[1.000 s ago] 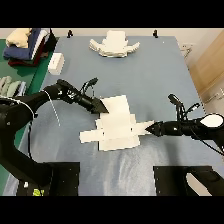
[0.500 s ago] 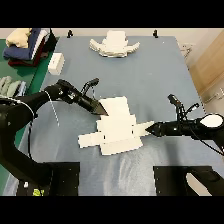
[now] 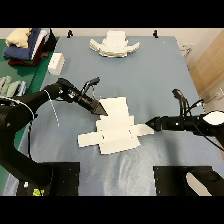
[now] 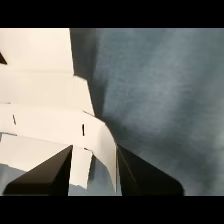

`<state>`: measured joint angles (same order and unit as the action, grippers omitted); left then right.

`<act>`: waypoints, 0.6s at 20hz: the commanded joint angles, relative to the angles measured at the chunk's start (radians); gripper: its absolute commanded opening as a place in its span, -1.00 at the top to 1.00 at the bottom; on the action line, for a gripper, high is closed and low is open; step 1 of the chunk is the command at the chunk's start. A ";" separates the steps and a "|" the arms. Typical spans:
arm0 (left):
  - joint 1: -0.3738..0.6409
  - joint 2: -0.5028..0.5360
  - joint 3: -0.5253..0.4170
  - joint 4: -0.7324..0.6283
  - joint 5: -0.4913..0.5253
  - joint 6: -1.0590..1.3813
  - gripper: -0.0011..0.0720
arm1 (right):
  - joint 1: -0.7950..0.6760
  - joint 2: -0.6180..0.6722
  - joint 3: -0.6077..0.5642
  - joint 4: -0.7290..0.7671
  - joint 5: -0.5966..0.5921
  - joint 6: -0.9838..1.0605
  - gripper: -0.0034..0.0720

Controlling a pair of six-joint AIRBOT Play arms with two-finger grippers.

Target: Fold the box.

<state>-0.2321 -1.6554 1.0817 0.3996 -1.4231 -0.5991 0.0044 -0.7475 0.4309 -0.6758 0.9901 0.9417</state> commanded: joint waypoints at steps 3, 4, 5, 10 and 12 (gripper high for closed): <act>-0.110 0.196 -0.033 0.122 0.269 0.192 0.94 | -0.024 0.001 0.168 -0.016 -0.022 0.167 0.20; -0.148 0.253 -0.055 0.121 0.318 0.249 0.94 | -0.023 0.001 0.192 -0.016 -0.021 0.169 0.56; -0.181 0.305 -0.078 0.121 0.362 0.298 0.94 | -0.023 0.001 0.206 -0.015 -0.022 0.170 0.86; -0.270 0.542 -0.340 -0.002 0.652 0.661 0.94 | -0.021 0.001 0.210 0.008 -0.020 0.206 0.87; -0.296 0.584 -0.439 -0.049 0.730 0.772 0.94 | -0.021 0.001 0.210 0.029 -0.025 0.206 0.87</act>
